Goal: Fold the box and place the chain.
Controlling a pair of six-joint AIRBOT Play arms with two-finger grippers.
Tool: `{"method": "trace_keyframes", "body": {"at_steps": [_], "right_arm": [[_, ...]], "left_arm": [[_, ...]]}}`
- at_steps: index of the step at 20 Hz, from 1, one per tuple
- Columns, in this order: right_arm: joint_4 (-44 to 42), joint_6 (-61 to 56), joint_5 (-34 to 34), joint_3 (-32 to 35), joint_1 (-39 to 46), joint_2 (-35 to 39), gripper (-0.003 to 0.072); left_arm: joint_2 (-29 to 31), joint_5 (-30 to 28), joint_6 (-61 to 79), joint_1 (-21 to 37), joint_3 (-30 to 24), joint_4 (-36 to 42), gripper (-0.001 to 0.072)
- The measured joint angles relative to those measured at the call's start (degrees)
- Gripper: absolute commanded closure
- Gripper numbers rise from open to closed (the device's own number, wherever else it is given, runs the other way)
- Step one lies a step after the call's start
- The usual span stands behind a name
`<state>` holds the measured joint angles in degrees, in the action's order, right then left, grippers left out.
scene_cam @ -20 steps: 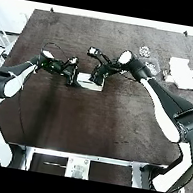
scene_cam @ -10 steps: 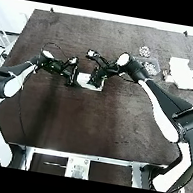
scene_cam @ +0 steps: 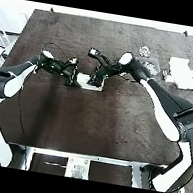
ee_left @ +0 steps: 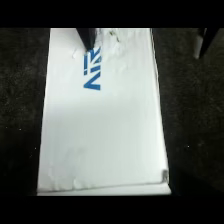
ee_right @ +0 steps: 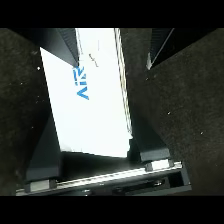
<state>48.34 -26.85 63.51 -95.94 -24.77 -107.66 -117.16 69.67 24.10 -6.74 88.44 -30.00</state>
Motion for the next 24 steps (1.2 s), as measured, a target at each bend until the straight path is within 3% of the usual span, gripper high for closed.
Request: {"method": "trace_keyframes", "body": {"at_steps": [1,3,4,17,19,21,24], "right_arm": [[0.0,-0.3,0.5,0.0,0.3,0.0,0.0156],[0.4,-0.9,1.2,0.0,0.9,0.0,0.0269],[0.8,-1.0,1.4,0.1,1.0,-0.1,0.0277],[1.6,-1.2,4.6,0.0,1.7,0.0,0.0282],[-2.3,0.1,4.8,0.0,2.5,0.0,0.0422],[-6.7,1.1,4.1,0.0,3.4,0.0,0.0649],[-10.8,1.8,1.3,0.9,4.1,-0.1,0.0674]], "left_arm": [[0.0,0.0,0.0,0.0,0.0,0.0,0.0234],[0.0,0.0,0.0,0.0,0.0,0.0,0.0234],[0.0,0.0,0.0,0.0,0.0,0.0,0.0234],[0.0,-0.1,0.0,0.0,0.0,0.0,0.0234],[0.0,-0.1,-0.1,0.0,0.0,0.1,0.0234],[0.0,-0.1,-0.1,0.0,0.0,0.1,0.0234],[0.0,-0.1,-0.1,0.0,0.0,0.1,0.0234]]}}
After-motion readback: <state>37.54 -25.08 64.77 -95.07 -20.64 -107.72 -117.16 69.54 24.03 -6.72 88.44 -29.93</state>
